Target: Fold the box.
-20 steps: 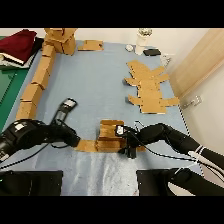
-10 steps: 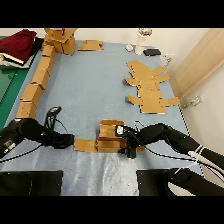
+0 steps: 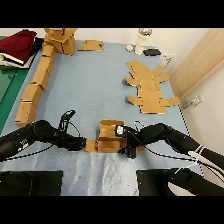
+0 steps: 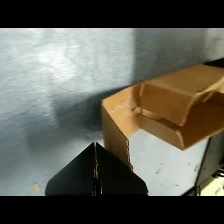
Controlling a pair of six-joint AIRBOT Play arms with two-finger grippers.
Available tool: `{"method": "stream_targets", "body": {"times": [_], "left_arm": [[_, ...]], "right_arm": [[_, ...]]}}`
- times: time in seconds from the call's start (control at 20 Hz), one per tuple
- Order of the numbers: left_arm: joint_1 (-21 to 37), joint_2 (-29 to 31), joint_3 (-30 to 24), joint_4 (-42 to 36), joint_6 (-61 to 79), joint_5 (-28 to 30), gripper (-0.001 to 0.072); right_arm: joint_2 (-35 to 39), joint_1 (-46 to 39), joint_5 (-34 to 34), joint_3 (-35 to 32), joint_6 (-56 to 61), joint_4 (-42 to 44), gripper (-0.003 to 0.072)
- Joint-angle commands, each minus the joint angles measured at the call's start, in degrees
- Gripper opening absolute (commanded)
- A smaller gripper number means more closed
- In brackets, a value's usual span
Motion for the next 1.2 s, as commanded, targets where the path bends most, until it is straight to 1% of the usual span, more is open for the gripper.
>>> {"method": "stream_targets", "body": {"times": [0.0,0.1,0.25,0.4,0.45,0.5,0.55,0.6,0.7,0.95,1.0,1.05,1.15], "left_arm": [[-0.46,-0.31,-0.04,-10.25,8.66,0.66,0.0011],[-0.46,-0.31,-0.04,-14.25,11.67,0.26,0.0011],[-0.46,-0.31,0.09,-14.45,11.69,-0.26,0.0013],[-0.33,-0.31,1.51,-14.08,11.67,-0.74,0.0015],[-0.33,-0.31,2.12,-13.73,11.65,-0.74,0.0063],[-0.33,-0.31,2.56,-13.7,11.34,-0.76,0.0366],[-0.35,-0.31,2.75,-13.7,11.26,-0.76,0.0417],[-0.35,-0.31,2.8,-13.79,10.99,-0.7,0.0417],[-0.35,-0.31,2.8,-13.79,10.78,-0.68,0.0344],[-0.55,-0.33,2.78,-14.03,10.8,-0.74,0.0372],[-0.83,-0.33,2.78,-14.05,10.8,-0.52,0.0499],[-1.01,-0.37,2.78,-14.45,10.8,-0.55,0.0562],[-1.07,-0.7,2.78,-15.54,10.82,-0.07,0.0561]], "right_arm": [[-0.04,0.0,0.0,0.04,0.02,0.0,0.0508],[-0.04,0.0,-0.02,0.04,0.0,0.0,0.0508],[-0.04,0.0,0.0,0.04,0.02,0.0,0.0508],[-0.04,0.0,0.0,0.04,0.0,0.0,0.0508],[-0.04,-0.02,0.0,0.04,0.0,0.0,0.0508],[-0.04,0.0,-0.02,0.04,0.0,0.0,0.0508],[-0.04,0.0,0.0,0.04,0.02,0.0,0.0508],[-0.04,0.0,0.0,0.04,0.02,0.0,0.0508],[-0.04,0.0,0.0,0.04,0.02,0.0,0.0508],[-0.04,0.0,0.0,0.04,0.02,0.0,0.0508],[-0.04,0.0,0.0,0.04,0.02,0.0,0.0508],[-0.04,0.0,-0.02,0.04,0.0,0.0,0.0508],[-0.04,0.0,0.0,0.04,0.0,-0.02,0.0507]]}}
